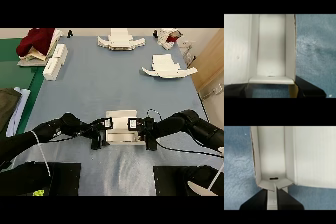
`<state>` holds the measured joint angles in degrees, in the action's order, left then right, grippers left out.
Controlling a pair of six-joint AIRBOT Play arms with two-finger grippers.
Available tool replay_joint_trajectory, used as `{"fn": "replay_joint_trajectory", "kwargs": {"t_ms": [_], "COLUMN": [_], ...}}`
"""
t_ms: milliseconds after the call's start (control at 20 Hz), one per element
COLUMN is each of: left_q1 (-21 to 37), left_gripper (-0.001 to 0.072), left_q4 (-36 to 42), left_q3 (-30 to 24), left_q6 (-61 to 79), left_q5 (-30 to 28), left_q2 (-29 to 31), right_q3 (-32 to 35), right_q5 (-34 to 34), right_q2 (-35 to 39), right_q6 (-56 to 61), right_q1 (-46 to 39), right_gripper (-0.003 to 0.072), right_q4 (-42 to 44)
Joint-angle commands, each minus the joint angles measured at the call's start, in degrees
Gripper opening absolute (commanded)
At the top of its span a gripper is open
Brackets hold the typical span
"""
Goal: Fold the box.
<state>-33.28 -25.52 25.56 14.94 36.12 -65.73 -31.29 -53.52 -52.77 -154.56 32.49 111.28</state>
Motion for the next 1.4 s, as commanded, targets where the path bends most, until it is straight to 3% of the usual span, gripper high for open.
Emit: {"fn": "replay_joint_trajectory", "kwargs": {"t_ms": [0,200,300,400,450,550,600,650,950,1050,1150,1350], "left_q1": [0.0,0.0,0.0,0.0,0.0,0.0,0.0,0.0,0.0,0.0,0.0,0.0], "left_gripper": [0.0461,0.0461,0.0461,0.0461,0.0461,0.0461,0.0461,0.0461,0.0461,0.0461,0.0461,0.0461], "left_q4": [0.0,0.0,0.0,0.0,0.0,0.0,0.0,0.0,0.0,0.0,0.0,0.0], "left_q3": [0.0,0.0,0.0,0.0,0.0,0.0,0.0,0.0,0.0,0.0,0.0,0.0], "left_q6": [0.0,0.0,0.0,0.0,0.0,0.0,0.0,0.0,0.0,0.0,0.0,0.0], "left_q5": [0.0,0.0,0.0,0.0,0.0,0.0,0.0,0.0,0.0,0.0,0.0,0.0], "left_q2": [0.0,0.0,0.0,0.0,0.0,0.0,0.0,0.0,0.0,0.0,0.0,0.0], "right_q3": [0.1,0.2,0.5,0.7,0.9,0.9,0.9,0.9,0.9,0.8,0.1,-2.5], "right_q5": [1.4,3.2,4.1,4.9,5.0,5.1,5.3,5.5,5.6,4.8,1.9,-7.0], "right_q2": [-0.1,-1.4,-1.7,-2.2,-2.6,-3.2,-3.5,-3.7,-4.1,-4.0,-3.2,0.0], "right_q6": [-1.2,-2.1,-2.1,-2.1,-2.1,-2.1,-2.1,-2.2,-2.1,-0.7,9.0,35.5], "right_q1": [0.0,0.9,1.7,2.1,2.1,2.1,2.1,2.1,2.1,2.0,2.0,2.0], "right_gripper": [0.0158,0.015,0.0088,0.0093,0.0124,0.0352,0.0514,0.0603,0.0603,0.0574,0.0335,0.0066], "right_q4": [2.2,4.3,5.2,5.6,5.6,5.8,5.9,6.0,5.9,4.3,0.0,-15.7]}}
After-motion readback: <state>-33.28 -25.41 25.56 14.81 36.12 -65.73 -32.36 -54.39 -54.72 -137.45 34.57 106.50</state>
